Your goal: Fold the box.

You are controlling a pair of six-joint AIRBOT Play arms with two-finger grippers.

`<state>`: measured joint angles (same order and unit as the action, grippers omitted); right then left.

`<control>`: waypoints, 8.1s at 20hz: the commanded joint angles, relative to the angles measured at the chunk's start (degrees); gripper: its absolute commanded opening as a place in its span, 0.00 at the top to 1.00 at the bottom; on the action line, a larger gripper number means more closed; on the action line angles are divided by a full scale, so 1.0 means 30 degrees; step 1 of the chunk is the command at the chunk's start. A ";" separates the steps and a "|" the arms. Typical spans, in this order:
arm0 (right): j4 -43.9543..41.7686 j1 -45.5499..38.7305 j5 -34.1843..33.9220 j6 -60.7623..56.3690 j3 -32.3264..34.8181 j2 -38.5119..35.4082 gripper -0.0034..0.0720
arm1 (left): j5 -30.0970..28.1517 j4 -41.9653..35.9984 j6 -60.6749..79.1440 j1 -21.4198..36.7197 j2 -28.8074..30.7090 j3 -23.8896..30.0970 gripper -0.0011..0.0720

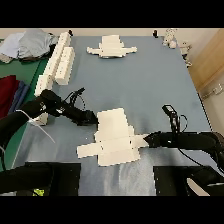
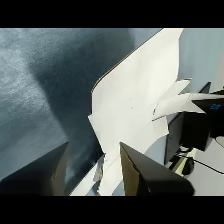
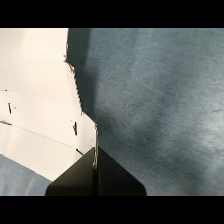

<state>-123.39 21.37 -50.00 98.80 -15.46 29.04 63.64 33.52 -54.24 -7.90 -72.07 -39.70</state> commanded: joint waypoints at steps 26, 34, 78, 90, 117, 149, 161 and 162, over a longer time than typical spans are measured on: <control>0.0277 0.0022 0.0007 0.0015 0.0022 -0.0015 0.95 | 0.6499 -0.4991 0.8386 -0.0590 -0.6018 -0.1617 0.79; 0.0692 0.0022 0.0015 0.0015 0.0015 -0.0022 0.95 | 0.6506 -0.4240 0.8794 -0.1064 -0.6011 -0.2062 0.97; 1.5110 0.0007 0.0517 -1.2152 -0.1566 -0.0022 0.44 | -0.2171 -0.3293 1.8571 -0.6783 0.2441 0.3388 0.97; 0.8357 0.0022 0.0459 -0.8867 -0.1588 -0.0066 0.95 | -0.2069 -0.3308 1.8586 -0.6768 0.2463 0.3359 0.97; 1.5016 1.7325 0.0743 -0.0699 -0.3206 0.6098 0.21 | -0.2062 -0.3315 1.8586 -0.6783 0.2463 0.3359 0.97; 1.6939 1.7245 -0.2266 -1.0098 -0.3665 0.2412 0.05 | -0.2062 -0.3315 1.8586 -0.6783 0.2463 0.3359 0.97; 1.5591 1.6211 -0.1523 -0.7002 -0.3111 0.1581 0.08 | -0.2062 -0.3315 1.8586 -0.6783 0.2463 0.3359 0.97; 1.4673 1.6575 -0.1698 -0.6572 -0.3104 0.1173 0.08 | -0.2062 -0.3315 1.8586 -0.6783 0.2463 0.3359 0.97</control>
<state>-74.78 70.17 -54.46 75.77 -24.86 34.98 57.47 23.59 1.52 -28.27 -64.69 -29.56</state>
